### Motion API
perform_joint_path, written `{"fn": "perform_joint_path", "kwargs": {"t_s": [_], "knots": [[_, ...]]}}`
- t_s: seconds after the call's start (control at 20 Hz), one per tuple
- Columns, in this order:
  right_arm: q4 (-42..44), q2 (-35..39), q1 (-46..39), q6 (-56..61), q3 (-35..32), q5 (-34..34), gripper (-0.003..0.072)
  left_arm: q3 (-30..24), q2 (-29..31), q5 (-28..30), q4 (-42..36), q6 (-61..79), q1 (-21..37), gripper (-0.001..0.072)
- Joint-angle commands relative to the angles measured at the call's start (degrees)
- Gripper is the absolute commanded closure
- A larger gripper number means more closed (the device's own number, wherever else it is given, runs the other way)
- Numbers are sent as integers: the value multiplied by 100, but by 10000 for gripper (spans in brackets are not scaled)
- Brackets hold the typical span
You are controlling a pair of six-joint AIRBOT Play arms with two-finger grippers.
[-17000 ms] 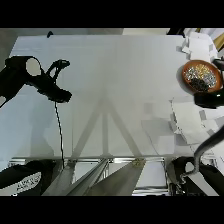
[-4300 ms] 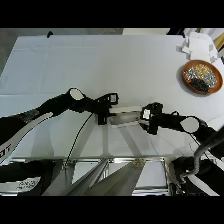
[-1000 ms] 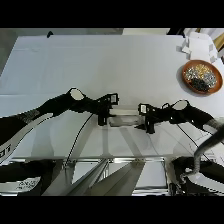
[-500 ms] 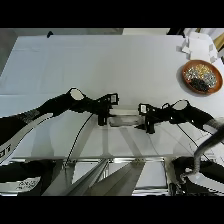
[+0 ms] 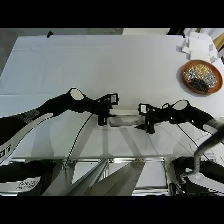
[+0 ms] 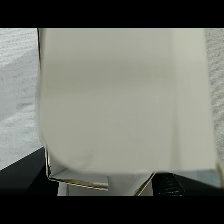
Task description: Fold the box and place the chain.
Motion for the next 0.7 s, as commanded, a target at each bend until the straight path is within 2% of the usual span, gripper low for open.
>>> {"fn": "perform_joint_path", "kwargs": {"t_s": [0.0, 0.4, 0.45, 0.55, 0.65], "knots": [[0, -2, -2, 2, -2, 0, 288, 7, 2, 0, 2, 0, 0, 699], [0, -2, -2, 2, -2, 0, 288, 7, 2, -7, 0, 0, -2, 698], [0, -2, -2, 2, -2, 0, 288, 7, 9, -57, 0, 2, -2, 672], [0, -2, -2, 2, -2, 2, 288, 7, 35, -111, 7, -2, 0, 442], [2, -2, -2, 2, -2, 2, 288, 7, 120, -140, 42, -2, 0, 354]]}}
